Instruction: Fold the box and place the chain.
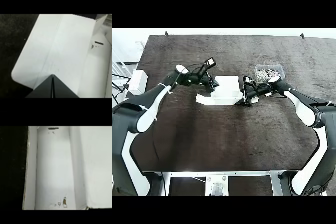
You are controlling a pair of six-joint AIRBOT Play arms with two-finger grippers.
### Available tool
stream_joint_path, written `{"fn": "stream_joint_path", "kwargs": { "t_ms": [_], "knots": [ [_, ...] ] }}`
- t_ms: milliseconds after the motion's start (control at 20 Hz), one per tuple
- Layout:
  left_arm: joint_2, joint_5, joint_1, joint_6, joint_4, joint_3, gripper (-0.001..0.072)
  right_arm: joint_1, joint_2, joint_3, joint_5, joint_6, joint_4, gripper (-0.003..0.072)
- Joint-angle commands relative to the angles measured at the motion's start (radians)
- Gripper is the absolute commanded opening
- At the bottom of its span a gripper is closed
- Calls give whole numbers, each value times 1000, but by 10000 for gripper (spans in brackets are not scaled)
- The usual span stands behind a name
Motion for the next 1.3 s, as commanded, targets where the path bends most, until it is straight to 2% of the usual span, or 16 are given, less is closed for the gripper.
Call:
{"fn": "stream_joint_path", "kwargs": {
  "t_ms": [0, 100, 150, 200, 250, 400, 700, 1050, 1250],
  "knots": [
    [65, -98, 33, 0, 58, 31, 19, 1, 0, 0, 0, 0, 0, 552],
    [116, -191, 55, 0, 104, 32, 20, 1, 0, 0, 0, 0, 0, 552],
    [135, -244, 63, 7, 132, 33, 73, 1, 0, 0, 0, 0, 0, 552],
    [143, -293, 64, 30, 179, 34, 514, 1, 0, 0, 0, 0, 0, 553],
    [143, -325, 64, 22, 223, 34, 697, 1, 0, 0, 0, 0, 0, 552],
    [132, -405, 56, 19, 338, 34, 696, 1, 0, 0, 0, 0, 0, 553],
    [92, -331, 14, 0, 356, -48, 696, 2, 0, 0, 0, 0, 0, 552],
    [82, -252, -40, 7, 349, -54, 696, 2, 0, 0, 0, 0, 0, 552],
    [82, -189, -37, -14, 389, -54, 696, 1, 0, 0, 0, 0, 0, 552]
  ]
}}
